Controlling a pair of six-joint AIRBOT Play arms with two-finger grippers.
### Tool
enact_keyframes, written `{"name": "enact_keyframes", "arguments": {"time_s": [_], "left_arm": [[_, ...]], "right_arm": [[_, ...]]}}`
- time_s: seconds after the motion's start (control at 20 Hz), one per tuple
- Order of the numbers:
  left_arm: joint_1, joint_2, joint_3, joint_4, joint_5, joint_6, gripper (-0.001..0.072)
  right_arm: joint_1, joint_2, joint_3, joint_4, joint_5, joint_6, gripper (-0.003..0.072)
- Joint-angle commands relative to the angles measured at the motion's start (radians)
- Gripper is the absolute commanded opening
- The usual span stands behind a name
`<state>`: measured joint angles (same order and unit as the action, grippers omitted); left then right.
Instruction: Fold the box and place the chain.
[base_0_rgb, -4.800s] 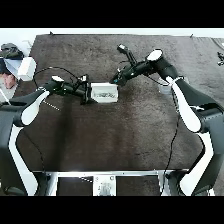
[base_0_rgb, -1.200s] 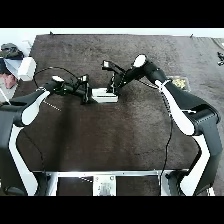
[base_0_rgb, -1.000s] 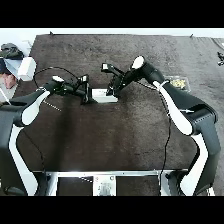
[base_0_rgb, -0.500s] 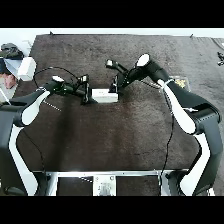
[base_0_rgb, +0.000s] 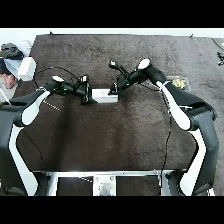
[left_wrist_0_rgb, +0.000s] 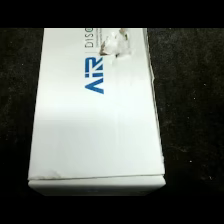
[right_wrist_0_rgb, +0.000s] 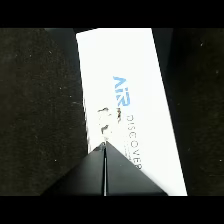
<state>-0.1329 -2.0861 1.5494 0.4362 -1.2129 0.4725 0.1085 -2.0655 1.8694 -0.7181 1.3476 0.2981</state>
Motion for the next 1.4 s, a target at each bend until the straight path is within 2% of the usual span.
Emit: {"name": "enact_keyframes", "arguments": {"time_s": [0.0,0.25,0.4,0.7,0.8,0.9,0.95,1.1,1.25,1.35], "left_arm": [[0.001,0.0,0.0,0.0,0.001,0.0,0.0357],[0.001,0.0,0.0,0.0,0.001,0.0,0.0357],[0.001,0.0,0.0,0.0,0.001,0.0,0.0356],[0.001,0.0,0.0,0.0,0.001,0.0,0.0356],[0.001,0.0,0.0,0.0,0.001,0.0,0.0356],[0.001,0.0,0.0,0.0,0.001,0.0,0.0356],[0.001,0.0,0.0,0.0,0.001,0.0,0.0357],[0.001,0.0,0.0,0.0,0.001,0.0,0.0356],[0.001,0.0,0.0,0.0,0.001,0.0,0.0357],[0.001,0.0,0.0,-0.002,0.0,0.0,0.0356]], "right_arm": [[-0.001,-0.025,-0.01,-0.053,0.036,0.018,-0.0003],[-0.004,0.007,-0.01,-0.058,0.024,0.016,-0.0004],[-0.004,0.061,-0.01,0.011,0.013,0.008,-0.0004],[-0.004,0.253,-0.011,0.147,0.045,0.053,-0.0007],[-0.004,0.352,-0.06,0.163,0.034,0.089,-0.0007],[-0.004,0.485,-0.188,0.166,-0.05,0.092,-0.0007],[-0.004,0.565,-0.285,0.166,-0.131,0.092,-0.0007],[-0.004,0.826,-0.654,0.17,-0.488,0.068,-0.0006],[-0.004,1.075,-1.048,0.238,-0.867,0.062,-0.0005],[-0.004,1.2,-1.238,0.26,-1.007,0.062,-0.0005]]}}
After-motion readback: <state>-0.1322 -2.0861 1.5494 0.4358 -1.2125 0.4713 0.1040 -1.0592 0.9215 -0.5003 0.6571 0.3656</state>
